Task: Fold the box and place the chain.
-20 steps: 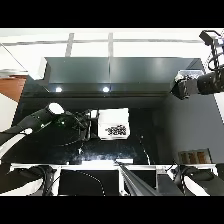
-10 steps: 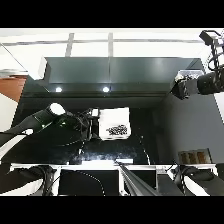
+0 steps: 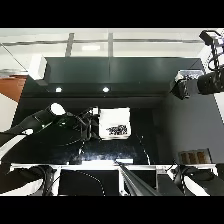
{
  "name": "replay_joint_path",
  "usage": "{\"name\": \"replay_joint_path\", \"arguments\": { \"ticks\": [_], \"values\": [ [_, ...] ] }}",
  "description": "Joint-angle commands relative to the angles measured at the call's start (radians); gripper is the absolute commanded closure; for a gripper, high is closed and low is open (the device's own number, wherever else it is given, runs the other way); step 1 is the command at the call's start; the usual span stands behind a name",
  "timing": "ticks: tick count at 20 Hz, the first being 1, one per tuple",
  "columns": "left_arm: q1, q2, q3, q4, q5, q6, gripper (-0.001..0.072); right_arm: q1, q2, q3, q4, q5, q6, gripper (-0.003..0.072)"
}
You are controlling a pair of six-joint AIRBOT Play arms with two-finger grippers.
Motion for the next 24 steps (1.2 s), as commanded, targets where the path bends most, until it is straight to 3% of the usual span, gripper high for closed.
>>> {"name": "replay_joint_path", "arguments": {
  "ticks": [1,6,10,13,17,24],
  "values": [
    [-0.001,0.012,0.0,0.011,-0.032,-0.008,0.0005,0.0,0.0,0.0,-0.013,-0.001,0.001,-0.0018],
    [0.0,0.071,0.0,0.138,-0.04,-0.208,0.0006,0.0,0.0,0.0,-0.024,-0.009,0.001,-0.0018],
    [-0.001,0.138,-0.014,0.133,-0.047,-0.232,0.0007,0.0,0.0,0.0,-0.024,-0.012,0.001,-0.0018],
    [-0.001,0.141,-0.069,0.058,0.02,-0.199,0.0006,0.0,0.0,0.0,-0.024,-0.011,0.001,-0.0018],
    [-0.002,0.14,-0.133,-0.161,0.131,0.002,0.0006,0.0,0.0,0.0,-0.025,-0.008,0.001,-0.0018],
    [-0.009,0.14,-0.137,-0.156,0.138,0.121,0.0006,0.0,0.0,0.0,-0.031,-0.008,0.001,-0.0018]
  ]
}}
